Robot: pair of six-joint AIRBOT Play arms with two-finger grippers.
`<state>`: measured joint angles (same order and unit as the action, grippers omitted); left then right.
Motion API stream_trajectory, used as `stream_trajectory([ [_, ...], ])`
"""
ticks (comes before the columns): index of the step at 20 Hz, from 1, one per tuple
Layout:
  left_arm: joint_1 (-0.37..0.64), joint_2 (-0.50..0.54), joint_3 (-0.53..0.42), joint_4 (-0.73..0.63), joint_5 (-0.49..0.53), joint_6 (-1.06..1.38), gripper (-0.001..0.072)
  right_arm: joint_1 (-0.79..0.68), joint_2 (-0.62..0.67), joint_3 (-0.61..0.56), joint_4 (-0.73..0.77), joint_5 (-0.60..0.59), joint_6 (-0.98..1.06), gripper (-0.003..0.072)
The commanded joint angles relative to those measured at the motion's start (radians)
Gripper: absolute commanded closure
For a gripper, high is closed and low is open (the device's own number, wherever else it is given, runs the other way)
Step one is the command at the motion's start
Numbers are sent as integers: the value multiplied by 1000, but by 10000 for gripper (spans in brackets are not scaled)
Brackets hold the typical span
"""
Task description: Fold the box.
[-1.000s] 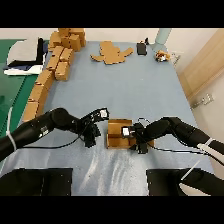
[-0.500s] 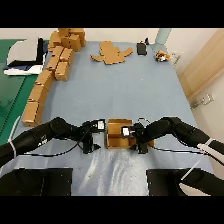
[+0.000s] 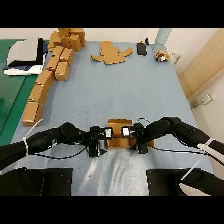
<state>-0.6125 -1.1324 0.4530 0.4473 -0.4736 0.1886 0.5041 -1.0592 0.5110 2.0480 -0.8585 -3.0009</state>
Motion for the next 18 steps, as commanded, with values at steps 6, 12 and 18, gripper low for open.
stream_trajectory([
  [6,-18,-11,3,-48,41,14,6,1,1,1,0,0,0,210],
  [12,-24,-31,37,-66,32,14,6,1,1,1,0,0,0,210],
  [18,-43,-67,53,-68,21,14,7,1,1,1,0,0,0,210],
])
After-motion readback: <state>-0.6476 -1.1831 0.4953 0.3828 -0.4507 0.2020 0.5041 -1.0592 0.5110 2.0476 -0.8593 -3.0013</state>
